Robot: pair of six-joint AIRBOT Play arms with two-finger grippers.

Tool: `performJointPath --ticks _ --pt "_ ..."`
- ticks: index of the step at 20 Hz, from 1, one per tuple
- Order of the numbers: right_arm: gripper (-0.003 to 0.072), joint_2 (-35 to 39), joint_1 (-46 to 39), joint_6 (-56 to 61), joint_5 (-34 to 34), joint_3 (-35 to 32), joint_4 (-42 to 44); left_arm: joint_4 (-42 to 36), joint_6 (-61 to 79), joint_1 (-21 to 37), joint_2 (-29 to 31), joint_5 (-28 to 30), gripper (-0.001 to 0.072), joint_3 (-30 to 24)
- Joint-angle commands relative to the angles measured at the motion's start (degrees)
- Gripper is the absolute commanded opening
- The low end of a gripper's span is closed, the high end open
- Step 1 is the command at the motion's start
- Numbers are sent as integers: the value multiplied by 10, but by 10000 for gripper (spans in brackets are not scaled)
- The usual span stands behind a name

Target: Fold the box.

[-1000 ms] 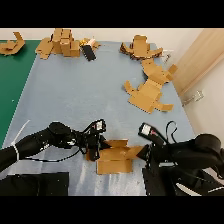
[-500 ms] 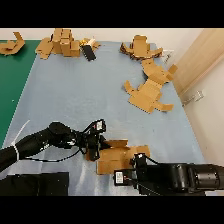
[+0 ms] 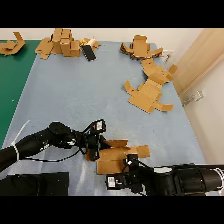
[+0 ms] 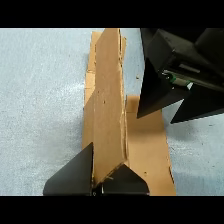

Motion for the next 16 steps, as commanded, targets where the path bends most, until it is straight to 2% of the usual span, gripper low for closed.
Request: performJointPath --ticks 1,10,16 --pt "568 -14 2 31 11 0 -36 0 0 1 0 0 16 1" --pt "562 -16 2 32 9 1 -67 0 0 1 0 0 16 1" --pt "562 -4 2 33 -34 30 -67 0 0 1 0 0 15 1"
